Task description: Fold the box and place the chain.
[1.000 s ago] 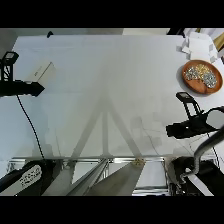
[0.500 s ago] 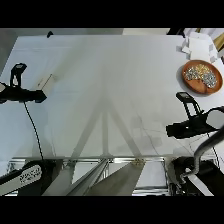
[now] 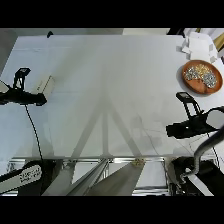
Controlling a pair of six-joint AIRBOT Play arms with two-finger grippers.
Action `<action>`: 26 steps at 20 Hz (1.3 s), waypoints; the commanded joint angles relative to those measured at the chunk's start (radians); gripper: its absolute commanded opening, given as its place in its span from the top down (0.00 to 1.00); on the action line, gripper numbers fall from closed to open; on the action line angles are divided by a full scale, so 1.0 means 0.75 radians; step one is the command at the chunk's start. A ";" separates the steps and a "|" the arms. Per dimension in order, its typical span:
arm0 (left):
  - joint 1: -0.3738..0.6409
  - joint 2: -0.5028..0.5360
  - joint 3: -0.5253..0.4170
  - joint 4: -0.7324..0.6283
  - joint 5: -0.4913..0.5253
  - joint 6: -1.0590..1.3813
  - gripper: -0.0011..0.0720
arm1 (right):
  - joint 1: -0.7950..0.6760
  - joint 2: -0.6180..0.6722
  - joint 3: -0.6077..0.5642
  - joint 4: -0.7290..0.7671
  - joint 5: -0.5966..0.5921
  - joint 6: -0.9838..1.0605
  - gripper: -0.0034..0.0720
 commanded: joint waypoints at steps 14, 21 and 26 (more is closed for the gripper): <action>-0.002 0.156 -0.001 -0.001 -0.014 -0.002 0.04 | -0.001 0.001 0.001 0.001 0.000 0.000 0.94; -0.003 0.211 -0.001 -0.001 -0.022 -0.001 0.04 | -0.001 0.001 0.001 0.001 0.000 0.000 0.94; -0.003 0.212 -0.001 -0.001 -0.024 -0.001 0.04 | -0.001 0.001 0.001 0.001 0.000 0.000 0.94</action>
